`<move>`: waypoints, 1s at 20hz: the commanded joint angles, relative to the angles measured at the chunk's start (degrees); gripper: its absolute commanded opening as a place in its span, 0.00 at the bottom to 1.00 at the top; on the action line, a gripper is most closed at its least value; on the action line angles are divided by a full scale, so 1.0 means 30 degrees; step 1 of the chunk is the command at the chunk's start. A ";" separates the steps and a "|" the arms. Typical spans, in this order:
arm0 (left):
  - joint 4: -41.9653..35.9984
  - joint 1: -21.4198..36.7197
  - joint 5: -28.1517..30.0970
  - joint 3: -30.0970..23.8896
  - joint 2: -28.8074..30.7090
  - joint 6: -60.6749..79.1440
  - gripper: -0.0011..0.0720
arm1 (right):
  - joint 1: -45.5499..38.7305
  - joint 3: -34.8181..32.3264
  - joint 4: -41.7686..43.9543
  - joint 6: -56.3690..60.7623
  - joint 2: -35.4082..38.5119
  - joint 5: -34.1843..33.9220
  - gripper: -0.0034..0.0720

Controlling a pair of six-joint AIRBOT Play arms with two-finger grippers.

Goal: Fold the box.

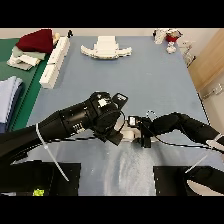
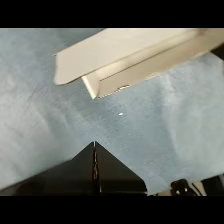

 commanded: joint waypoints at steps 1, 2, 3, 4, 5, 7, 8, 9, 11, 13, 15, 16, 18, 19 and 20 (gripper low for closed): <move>-0.0168 -0.0240 0.0699 -0.0393 0.0750 0.3767 0.03 | 0.0007 0.0022 0.0000 0.0007 0.0015 0.0000 0.76; -0.0248 0.0204 0.0758 -0.1035 0.1457 0.4816 0.03 | 0.0007 0.0022 0.0000 0.0007 0.0015 -0.0007 0.76; -0.0255 0.0816 0.0976 -0.1960 0.2528 0.6149 0.03 | 0.0007 0.0022 0.0000 0.0007 0.0015 -0.0007 0.76; -0.0401 0.1559 0.1304 -0.3002 0.3701 0.8102 0.03 | 0.0007 0.0022 0.0000 0.0007 0.0015 0.0000 0.76; -0.1064 0.2433 0.1741 -0.4109 0.4932 1.0732 0.03 | 0.0007 0.0022 0.0000 0.0007 0.0015 0.0000 0.76; -0.3905 0.4750 0.3264 -0.6550 0.7373 1.7537 0.03 | 0.0007 0.0022 0.0000 0.0007 0.0015 -0.0007 0.76; -0.5391 0.6084 0.4226 -0.7606 0.8327 2.0429 0.04 | 0.0007 0.0022 0.0000 0.0007 0.0015 -0.0007 0.76; -0.6703 0.7453 0.5275 -0.8670 0.9078 2.3008 0.16 | 0.0007 0.0022 0.0000 0.0007 0.0015 0.0000 0.76; -0.8969 0.9719 0.7606 -1.0418 0.9559 2.5900 0.98 | 0.0007 0.0022 0.0000 0.0007 0.0015 0.0000 0.76; -1.0666 1.1183 1.0032 -1.1752 0.9238 2.8079 0.98 | 0.0007 0.0022 0.0000 0.0007 0.0015 -0.0007 0.76; -1.2968 1.2109 1.1934 -1.2888 0.8437 3.1787 0.98 | 0.0007 0.0022 0.0000 0.0007 0.0015 0.0000 0.76; -1.4353 1.2393 1.2437 -1.3362 0.7868 3.4126 0.98 | 0.0007 0.0022 0.0000 0.0007 0.0015 -0.0007 0.76; -1.7121 1.2473 1.3223 -1.4003 0.6543 3.8330 0.98 | 0.0007 0.0022 0.0000 0.0007 0.0015 -0.0007 0.76; -1.8440 1.2444 1.3238 -1.4163 0.5909 3.9889 0.98 | 0.0007 0.0022 0.0000 0.0007 0.0015 0.0000 0.76; -1.9475 1.2444 1.3209 -1.4207 0.5238 4.1703 0.98 | 0.0007 0.0022 0.0000 0.0007 0.0015 0.0000 0.76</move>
